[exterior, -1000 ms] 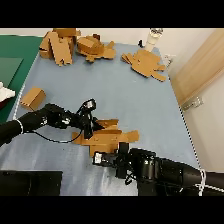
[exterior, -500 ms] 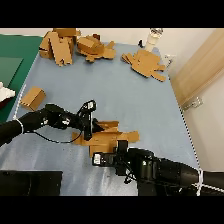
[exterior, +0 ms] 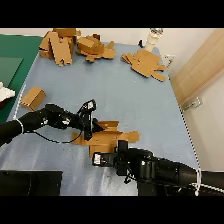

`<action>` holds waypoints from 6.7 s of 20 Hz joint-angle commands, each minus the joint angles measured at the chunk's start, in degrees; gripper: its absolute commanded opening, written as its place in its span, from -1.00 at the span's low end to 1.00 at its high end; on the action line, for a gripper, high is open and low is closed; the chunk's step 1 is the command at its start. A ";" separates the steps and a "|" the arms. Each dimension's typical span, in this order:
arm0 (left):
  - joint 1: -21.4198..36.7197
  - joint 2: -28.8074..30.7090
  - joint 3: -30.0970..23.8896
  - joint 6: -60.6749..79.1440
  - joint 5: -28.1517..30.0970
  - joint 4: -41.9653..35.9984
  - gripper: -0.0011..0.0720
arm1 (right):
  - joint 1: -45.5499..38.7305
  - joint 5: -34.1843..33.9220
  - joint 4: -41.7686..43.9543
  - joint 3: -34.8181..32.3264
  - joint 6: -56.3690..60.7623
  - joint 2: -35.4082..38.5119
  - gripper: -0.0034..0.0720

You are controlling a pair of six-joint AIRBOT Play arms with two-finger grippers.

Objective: Fold the box.

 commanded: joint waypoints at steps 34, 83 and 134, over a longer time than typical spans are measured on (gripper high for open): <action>0.00 0.02 0.07 0.00 -0.24 0.04 -0.93 | -17.64 -13.81 24.37 -1.51 -20.31 4.74 -0.10; 0.00 0.02 0.07 0.00 -1.70 0.02 -0.93 | -33.31 -6.84 45.92 -2.08 -51.45 7.23 0.67; 0.00 0.02 0.07 0.00 -1.70 0.00 -0.93 | -48.57 4.70 68.24 5.57 -90.18 -9.77 0.64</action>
